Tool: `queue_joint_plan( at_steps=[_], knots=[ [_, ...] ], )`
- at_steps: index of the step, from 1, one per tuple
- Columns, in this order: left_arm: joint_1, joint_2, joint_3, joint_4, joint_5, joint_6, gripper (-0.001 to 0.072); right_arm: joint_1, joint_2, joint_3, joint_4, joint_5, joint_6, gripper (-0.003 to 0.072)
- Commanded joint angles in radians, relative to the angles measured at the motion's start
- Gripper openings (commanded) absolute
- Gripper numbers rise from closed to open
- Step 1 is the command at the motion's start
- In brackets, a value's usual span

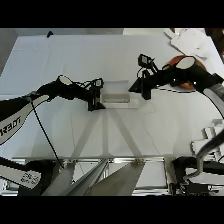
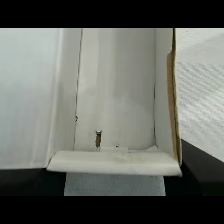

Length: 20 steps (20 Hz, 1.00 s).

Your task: Fold the box and place the chain.

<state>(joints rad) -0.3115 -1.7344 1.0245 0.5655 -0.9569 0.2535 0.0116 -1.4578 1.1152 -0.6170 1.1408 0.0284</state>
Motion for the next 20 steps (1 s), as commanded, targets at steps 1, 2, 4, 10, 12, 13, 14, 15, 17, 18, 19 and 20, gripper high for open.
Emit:
queue_joint_plan(
  at_steps=[1, 2, 4, 10, 12, 13, 14, 15, 17, 18, 19, 20],
  knots=[
    [0.0, 0.0, 0.0, 0.0, 0.0, 0.0, 0.0113, 0.052, -0.024, 0.001, 0.14, -0.198, 0.054, 0.0005],
    [-0.001, 0.0, 0.0, 0.0, 0.0, 0.0, 0.0113, 0.051, -0.059, 0.001, 0.173, -0.22, 0.054, 0.0005],
    [-0.001, 0.0, 0.0, 0.0, 0.0, 0.0, 0.0113, 0.048, -0.148, 0.002, 0.213, -0.257, 0.075, 0.0005],
    [-0.001, 0.0, 0.0, 0.0, 0.0, 0.0, 0.0113, 0.048, -0.27, 0.002, 0.25, -0.295, 0.128, 0.0007],
    [-0.001, 0.0, 0.0, 0.0, 0.0, 0.0, 0.0113, 0.048, -0.261, 0.002, 0.248, -0.286, 0.128, 0.0008],
    [-0.001, 0.0, 0.0, 0.0, 0.0, 0.0, 0.0113, 0.048, -0.249, 0.002, 0.248, -0.277, 0.128, 0.0012],
    [-0.001, 0.0, 0.0, 0.0, 0.0, 0.0, 0.0113, 0.048, -0.23, 0.002, 0.246, -0.264, 0.128, 0.0012],
    [-0.001, 0.0, 0.0, 0.0, 0.0, 0.0, 0.0113, 0.048, -0.204, 0.002, 0.235, -0.256, 0.128, 0.0012],
    [-0.001, 0.0, 0.0, 0.0, 0.0, 0.0, 0.0113, 0.041, -0.136, 0.002, 0.161, -0.226, 0.128, 0.0012],
    [-0.001, 0.0, 0.0, 0.0, 0.0, 0.0, 0.0113, 0.034, -0.097, 0.002, 0.1, -0.214, 0.128, 0.0014],
    [-0.001, 0.0, 0.0, 0.0, 0.0, 0.0, 0.0113, 0.029, -0.049, 0.002, 0.021, -0.213, 0.128, 0.0018],
    [-0.001, 0.0, 0.0, 0.0, 0.0, 0.0, 0.0113, 0.023, -0.002, 0.002, -0.05, -0.207, 0.128, 0.0042]
  ],
)
